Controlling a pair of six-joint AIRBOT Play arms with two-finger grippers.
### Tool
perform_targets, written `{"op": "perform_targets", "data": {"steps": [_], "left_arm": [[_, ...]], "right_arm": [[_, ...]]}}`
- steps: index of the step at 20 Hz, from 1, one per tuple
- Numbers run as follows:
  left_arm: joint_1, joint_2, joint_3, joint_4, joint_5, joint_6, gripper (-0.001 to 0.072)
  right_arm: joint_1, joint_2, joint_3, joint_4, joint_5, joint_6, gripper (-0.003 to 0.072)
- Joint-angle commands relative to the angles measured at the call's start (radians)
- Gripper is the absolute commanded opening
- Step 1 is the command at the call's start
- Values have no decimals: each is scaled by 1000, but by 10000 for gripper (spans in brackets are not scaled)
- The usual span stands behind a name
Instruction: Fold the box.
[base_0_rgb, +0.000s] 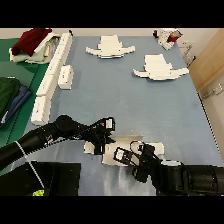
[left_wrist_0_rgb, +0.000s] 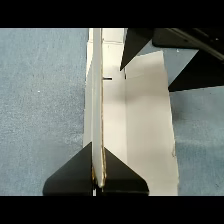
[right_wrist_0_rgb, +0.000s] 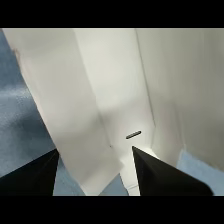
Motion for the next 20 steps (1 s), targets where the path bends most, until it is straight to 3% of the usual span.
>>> {"op": "perform_targets", "data": {"steps": [1,10,20], "left_arm": [[-1,1,0,0,0,0,14],[-1,1,0,0,0,0,14],[-1,1,0,0,0,0,14]], "right_arm": [[0,-5,21,-70,-11,64,711],[0,-5,28,-90,-23,64,712],[0,-5,48,-77,-201,187,713]]}}
